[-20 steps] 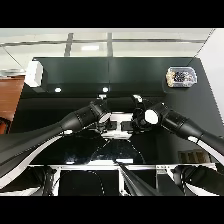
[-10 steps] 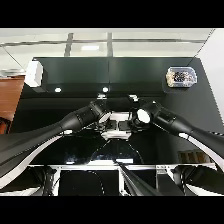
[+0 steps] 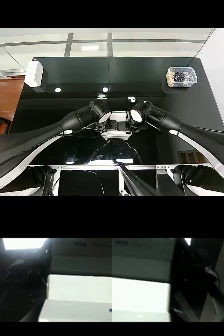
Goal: Fold the box and place the chain.
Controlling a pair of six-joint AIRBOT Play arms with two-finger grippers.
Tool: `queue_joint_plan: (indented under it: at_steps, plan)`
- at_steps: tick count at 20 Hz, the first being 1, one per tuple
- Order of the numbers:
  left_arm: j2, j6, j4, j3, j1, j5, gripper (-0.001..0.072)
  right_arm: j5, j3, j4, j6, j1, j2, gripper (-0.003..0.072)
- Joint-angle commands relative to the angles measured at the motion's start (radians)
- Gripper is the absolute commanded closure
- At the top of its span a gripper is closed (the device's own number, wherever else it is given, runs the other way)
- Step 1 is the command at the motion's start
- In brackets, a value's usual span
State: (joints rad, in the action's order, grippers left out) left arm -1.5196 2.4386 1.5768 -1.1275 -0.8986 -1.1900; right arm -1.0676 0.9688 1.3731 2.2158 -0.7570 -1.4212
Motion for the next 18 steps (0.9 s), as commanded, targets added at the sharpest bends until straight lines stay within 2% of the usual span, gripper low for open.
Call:
queue_joint_plan:
  at_steps: [1, 8, 9, 10, 12, 14, 16, 17, 18]
  plan:
    - [0.000, -0.007, 0.004, -0.001, 0.000, 0.003, 0.0682, 0.002, 0.003, 0.000, 0.010, -0.002, -0.005, 0.0676]
    - [0.000, -0.007, 0.004, -0.001, 0.000, 0.003, 0.0682, 0.002, 0.003, 0.000, 0.010, -0.002, -0.005, 0.0673]
    - [0.000, -0.007, 0.004, -0.001, 0.000, 0.003, 0.0681, 0.002, 0.003, 0.000, 0.010, -0.002, -0.005, 0.0628]
    - [0.000, -0.007, 0.004, -0.001, 0.000, 0.003, 0.0682, 0.002, 0.003, 0.000, 0.011, -0.002, -0.005, 0.0482]
    - [0.000, -0.007, 0.004, -0.001, 0.000, 0.004, 0.0681, -0.002, 0.003, 0.001, 0.011, -0.001, -0.004, 0.0466]
    - [0.000, -0.007, 0.004, -0.001, 0.000, 0.003, 0.0681, -0.003, 0.003, 0.001, 0.020, -0.001, -0.005, 0.0470]
    - [0.000, -0.006, 0.004, -0.001, 0.000, 0.003, 0.0681, 0.001, 0.003, 0.001, 0.024, -0.001, -0.005, 0.0643]
    - [0.000, -0.007, 0.004, -0.001, 0.000, 0.003, 0.0682, 0.002, 0.003, 0.001, 0.024, -0.001, -0.005, 0.0675]
    - [0.000, -0.007, 0.004, -0.001, 0.000, 0.003, 0.0682, 0.002, 0.003, 0.001, 0.024, -0.001, -0.005, 0.0675]
